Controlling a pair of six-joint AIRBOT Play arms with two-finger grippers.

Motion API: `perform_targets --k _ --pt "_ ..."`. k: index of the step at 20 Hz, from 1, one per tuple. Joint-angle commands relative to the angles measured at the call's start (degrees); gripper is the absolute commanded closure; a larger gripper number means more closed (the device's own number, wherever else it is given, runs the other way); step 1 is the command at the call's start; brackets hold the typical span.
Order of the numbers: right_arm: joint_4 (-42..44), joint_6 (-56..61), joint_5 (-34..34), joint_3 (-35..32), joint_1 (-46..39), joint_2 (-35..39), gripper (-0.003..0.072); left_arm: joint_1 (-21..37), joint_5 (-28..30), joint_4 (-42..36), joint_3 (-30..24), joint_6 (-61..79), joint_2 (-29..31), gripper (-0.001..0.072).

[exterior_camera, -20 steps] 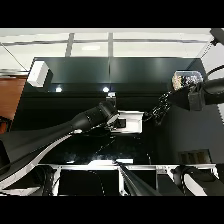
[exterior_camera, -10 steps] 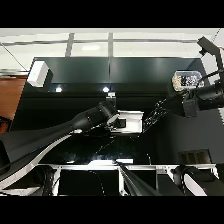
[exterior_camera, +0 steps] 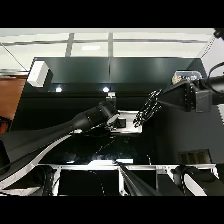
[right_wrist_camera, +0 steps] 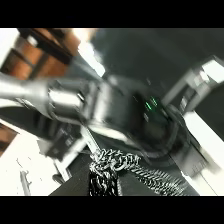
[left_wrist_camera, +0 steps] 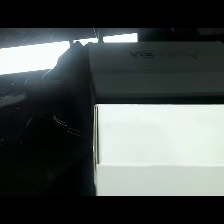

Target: Fold the box and place the chain.

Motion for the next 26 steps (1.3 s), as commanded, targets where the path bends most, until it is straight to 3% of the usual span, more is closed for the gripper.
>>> perform_targets --k 1,5,9,20,26 --pt "8.2 -0.2 -4.3 0.3 0.1 0.3 0.0673 0.0 0.3 0.0 0.0 0.0 0.0 0.0680" --pt "17.4 -2.4 -7.1 0.3 0.1 0.3 0.0673 0.0 0.3 0.0 0.0 0.0 0.0 0.0680" --pt "17.1 -2.4 -7.8 0.3 0.1 0.3 0.0673 0.0 0.3 0.0 0.0 0.0 0.0 0.0681" --pt "-17.2 4.8 -6.0 -2.0 2.1 0.3 0.0673 0.0 0.4 0.0 0.0 0.0 0.0 0.0680" --pt "-17.8 4.8 -3.8 -6.6 2.3 0.3 0.0672 0.0 0.4 0.0 0.0 0.0 0.0 0.0681"
